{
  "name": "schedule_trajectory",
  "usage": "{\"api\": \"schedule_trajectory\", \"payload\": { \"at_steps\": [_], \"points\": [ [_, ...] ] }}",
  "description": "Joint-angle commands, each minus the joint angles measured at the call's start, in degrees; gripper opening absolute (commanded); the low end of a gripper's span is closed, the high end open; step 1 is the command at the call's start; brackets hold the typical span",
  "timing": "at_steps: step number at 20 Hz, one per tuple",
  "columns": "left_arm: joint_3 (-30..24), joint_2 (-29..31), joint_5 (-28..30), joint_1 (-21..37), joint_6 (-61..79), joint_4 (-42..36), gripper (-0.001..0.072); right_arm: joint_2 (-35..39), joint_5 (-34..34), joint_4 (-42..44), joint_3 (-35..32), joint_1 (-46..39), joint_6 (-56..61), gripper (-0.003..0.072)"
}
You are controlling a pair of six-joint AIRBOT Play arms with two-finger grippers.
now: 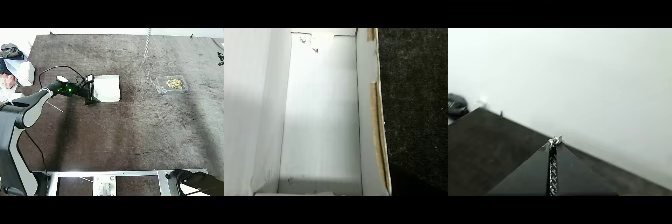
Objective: Fold the box and place the chain.
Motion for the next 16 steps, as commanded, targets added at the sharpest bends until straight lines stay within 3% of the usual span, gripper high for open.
{"api": "schedule_trajectory", "payload": {
  "at_steps": [1,11,16],
  "points": [
    [0.0,0.0,0.0,0.0,0.0,0.0,0.0352,-3.5,4.0,0.0,0.1,3.2,-0.6,-0.0012],
    [0.0,0.0,0.0,0.0,0.0,0.0,0.0352,-18.1,13.9,3.9,-0.2,7.7,-0.6,-0.0012],
    [0.0,0.0,0.0,0.0,0.0,0.0,0.0352,-23.0,14.6,6.0,-5.2,8.7,-0.5,-0.0012]
  ]
}}
